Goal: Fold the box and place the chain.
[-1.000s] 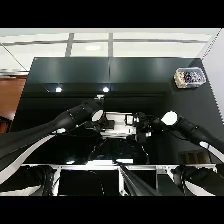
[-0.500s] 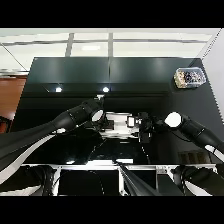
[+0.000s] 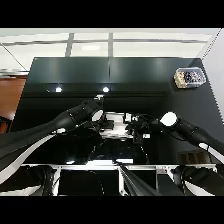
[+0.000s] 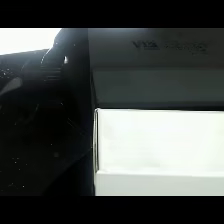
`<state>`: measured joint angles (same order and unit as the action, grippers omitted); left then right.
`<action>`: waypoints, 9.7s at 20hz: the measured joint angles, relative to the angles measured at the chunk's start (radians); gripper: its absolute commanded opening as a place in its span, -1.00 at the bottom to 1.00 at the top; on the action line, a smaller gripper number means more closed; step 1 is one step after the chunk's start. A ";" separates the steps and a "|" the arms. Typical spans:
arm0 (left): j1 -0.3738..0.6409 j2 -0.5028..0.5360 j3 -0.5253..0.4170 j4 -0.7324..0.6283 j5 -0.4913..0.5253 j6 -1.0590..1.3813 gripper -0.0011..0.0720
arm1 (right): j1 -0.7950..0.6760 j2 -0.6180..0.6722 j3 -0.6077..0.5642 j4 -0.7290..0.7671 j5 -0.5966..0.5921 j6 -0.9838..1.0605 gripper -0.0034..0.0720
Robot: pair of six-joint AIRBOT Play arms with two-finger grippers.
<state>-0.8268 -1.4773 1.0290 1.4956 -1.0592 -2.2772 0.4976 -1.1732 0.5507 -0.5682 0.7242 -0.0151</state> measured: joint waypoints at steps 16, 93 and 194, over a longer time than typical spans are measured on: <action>0.000 0.000 0.000 -0.009 0.004 -0.003 -0.89 | -0.201 0.128 0.129 -0.300 0.253 0.820 -0.88; 0.000 0.000 0.000 -0.022 0.001 -0.006 -0.89 | 0.270 -0.237 0.421 -0.872 0.346 2.323 -0.88; 0.000 0.000 0.000 -0.016 0.003 -0.001 -0.89 | -0.774 0.137 1.244 -0.374 0.511 1.455 -0.89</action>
<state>-0.8268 -1.4776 1.0294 1.4792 -1.0557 -2.2780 -0.2764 -1.0367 1.7947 -0.9421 1.2350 1.4403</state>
